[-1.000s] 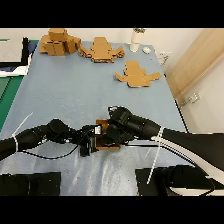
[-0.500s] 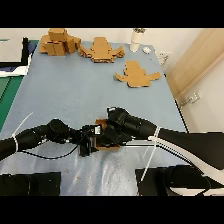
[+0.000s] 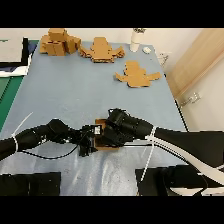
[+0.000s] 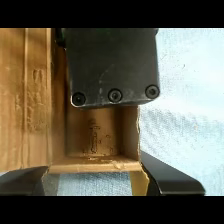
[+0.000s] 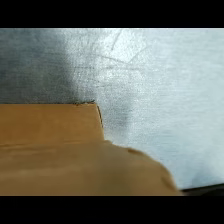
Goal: Fold the box.
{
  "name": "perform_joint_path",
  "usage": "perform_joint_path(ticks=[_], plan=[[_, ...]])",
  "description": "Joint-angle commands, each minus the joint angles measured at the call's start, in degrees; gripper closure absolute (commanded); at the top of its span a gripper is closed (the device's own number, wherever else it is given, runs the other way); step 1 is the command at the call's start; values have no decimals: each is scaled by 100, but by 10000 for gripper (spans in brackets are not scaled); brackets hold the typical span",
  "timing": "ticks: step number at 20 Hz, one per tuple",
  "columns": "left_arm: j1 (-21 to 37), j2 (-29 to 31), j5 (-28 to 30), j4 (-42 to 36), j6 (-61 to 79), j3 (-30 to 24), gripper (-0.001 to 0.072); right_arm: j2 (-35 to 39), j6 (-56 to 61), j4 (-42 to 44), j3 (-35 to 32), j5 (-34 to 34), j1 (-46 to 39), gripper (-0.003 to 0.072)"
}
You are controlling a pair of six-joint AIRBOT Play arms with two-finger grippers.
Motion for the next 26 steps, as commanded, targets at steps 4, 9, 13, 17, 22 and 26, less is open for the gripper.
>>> perform_joint_path(ticks=[4,9,13,17,22,26], plan=[[0,-2,7,-7,-2,-2,200,297,-22,-155,7,-68,2,368],[0,-2,7,-7,-4,-2,200,723,-13,-326,7,-236,-9,315],[0,-2,9,-7,-4,-2,200,863,-15,-361,17,-407,-35,314],[0,-2,7,-7,-4,-2,200,1460,-22,-227,17,-358,-28,314],[0,-2,7,-7,-4,-2,200,2441,-20,-490,15,-651,-68,357],[0,-2,9,-7,-2,-2,200,2815,-278,-664,15,-944,-387,561]])
